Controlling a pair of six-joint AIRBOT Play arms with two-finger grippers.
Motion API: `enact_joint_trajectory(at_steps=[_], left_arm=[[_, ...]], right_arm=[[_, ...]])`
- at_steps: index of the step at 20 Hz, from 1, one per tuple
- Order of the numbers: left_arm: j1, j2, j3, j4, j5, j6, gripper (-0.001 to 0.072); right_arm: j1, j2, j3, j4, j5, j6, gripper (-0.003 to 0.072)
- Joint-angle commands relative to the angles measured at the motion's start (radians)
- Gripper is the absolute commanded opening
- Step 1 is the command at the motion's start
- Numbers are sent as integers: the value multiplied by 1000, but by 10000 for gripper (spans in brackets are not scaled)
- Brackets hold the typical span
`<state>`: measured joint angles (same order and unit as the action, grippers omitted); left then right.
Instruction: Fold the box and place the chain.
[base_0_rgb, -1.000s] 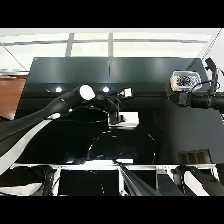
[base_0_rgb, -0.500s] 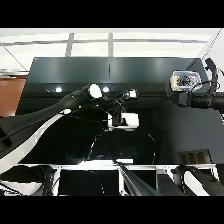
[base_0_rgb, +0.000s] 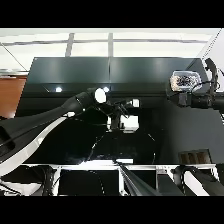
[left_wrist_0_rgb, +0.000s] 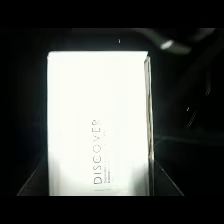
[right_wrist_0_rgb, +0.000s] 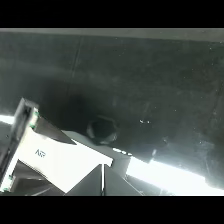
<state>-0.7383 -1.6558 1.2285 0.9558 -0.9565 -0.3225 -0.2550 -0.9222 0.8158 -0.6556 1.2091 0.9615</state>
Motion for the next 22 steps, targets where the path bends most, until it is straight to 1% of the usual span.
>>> enact_joint_trajectory(at_steps=[1, 2, 3, 4, 6, 8, 10, 13, 14, 16, 18, 20, 22], left_arm=[[-37, -8, 1, 131, 50, -63, 715], [-37, -5, 1, 133, 78, -135, 639], [-33, -1, 2, 132, 81, -163, 456], [-27, 6, 1, 132, 74, -183, 381], [1, 34, 1, 135, 42, -210, 358], [68, 77, 1, 149, 21, -253, 358], [179, 119, 2, 202, 38, -314, 358], [412, 155, 14, 361, 125, -482, 358], [498, 151, 33, 372, 153, -549, 358], [675, 116, 93, 367, 200, -648, 358], [823, 29, 206, 378, 161, -700, 355], [936, -93, 353, 383, 103, -765, 355], [998, -197, 468, 383, 89, -785, 355]], right_arm=[[0, 1, -1, 0, -10, 0, 21], [0, 1, -1, 0, -9, 0, 21], [0, 1, -1, 0, -8, 0, 21], [0, 1, -1, 0, -8, 1, 21], [0, 1, -1, 0, -9, 1, 21], [0, 1, -1, 0, -9, 1, 22], [0, 1, -1, 1, -9, 2, 21], [0, 1, -1, 1, -9, 11, 21], [0, 1, -1, 1, -9, 11, 21], [0, 1, -1, 0, -19, 11, 22], [2, 1, -1, 1, -46, 11, 21], [8, 1, -1, 0, -67, 11, 21], [17, 1, -1, 1, -77, 12, 21]])
